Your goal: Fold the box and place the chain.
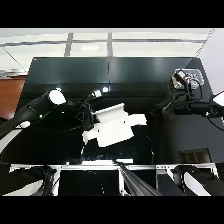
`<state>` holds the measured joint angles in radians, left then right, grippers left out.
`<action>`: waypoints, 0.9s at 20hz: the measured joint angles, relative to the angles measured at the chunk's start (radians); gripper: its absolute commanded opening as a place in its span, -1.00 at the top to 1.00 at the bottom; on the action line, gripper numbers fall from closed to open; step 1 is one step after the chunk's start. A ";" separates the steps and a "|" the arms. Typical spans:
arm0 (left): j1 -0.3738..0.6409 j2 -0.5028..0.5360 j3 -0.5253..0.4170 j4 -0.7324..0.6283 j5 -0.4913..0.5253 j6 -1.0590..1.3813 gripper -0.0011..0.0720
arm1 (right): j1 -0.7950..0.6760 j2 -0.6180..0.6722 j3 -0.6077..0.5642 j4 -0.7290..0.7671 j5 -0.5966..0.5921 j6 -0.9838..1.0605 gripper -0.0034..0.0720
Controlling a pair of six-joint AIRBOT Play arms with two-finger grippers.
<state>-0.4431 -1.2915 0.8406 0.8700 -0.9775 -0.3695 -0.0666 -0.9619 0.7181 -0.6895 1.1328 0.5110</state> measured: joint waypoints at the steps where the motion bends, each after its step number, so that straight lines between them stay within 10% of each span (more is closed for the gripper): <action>1: -0.016 0.001 0.000 0.008 0.019 0.039 0.89 | 0.014 0.001 -0.007 -0.013 -0.003 -0.011 -0.74; 18: -0.060 -0.071 0.000 0.038 0.147 0.167 0.89 | 0.442 -0.038 -0.224 -0.151 -0.267 -0.355 -0.75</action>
<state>-0.5030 -1.3628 0.8406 0.9077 -0.8303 -0.2020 0.3756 -0.9997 0.4942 -0.8406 0.8661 0.1558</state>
